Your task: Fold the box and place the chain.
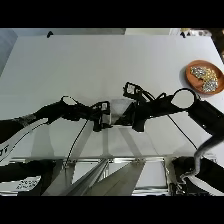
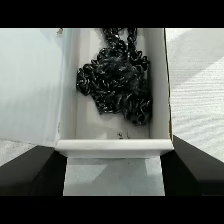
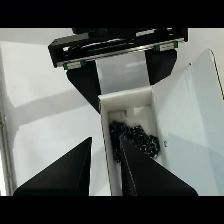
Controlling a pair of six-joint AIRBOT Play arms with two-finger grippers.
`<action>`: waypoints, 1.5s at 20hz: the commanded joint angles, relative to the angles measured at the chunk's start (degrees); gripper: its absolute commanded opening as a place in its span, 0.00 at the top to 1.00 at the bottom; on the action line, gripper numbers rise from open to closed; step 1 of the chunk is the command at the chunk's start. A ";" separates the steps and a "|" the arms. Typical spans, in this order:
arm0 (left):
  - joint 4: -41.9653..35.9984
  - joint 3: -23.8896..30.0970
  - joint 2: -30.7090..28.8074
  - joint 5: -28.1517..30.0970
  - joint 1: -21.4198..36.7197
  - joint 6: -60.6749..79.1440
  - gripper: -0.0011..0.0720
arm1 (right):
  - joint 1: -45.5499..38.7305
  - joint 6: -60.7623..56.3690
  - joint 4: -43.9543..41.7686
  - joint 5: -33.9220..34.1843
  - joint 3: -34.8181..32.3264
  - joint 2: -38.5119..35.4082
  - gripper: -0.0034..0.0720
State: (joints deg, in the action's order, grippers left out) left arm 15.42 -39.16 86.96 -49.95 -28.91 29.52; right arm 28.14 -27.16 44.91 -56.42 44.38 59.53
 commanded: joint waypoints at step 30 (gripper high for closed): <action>0.02 -0.02 -0.02 0.00 0.00 0.00 0.70 | -10.95 18.14 8.48 8.87 -12.59 4.00 0.62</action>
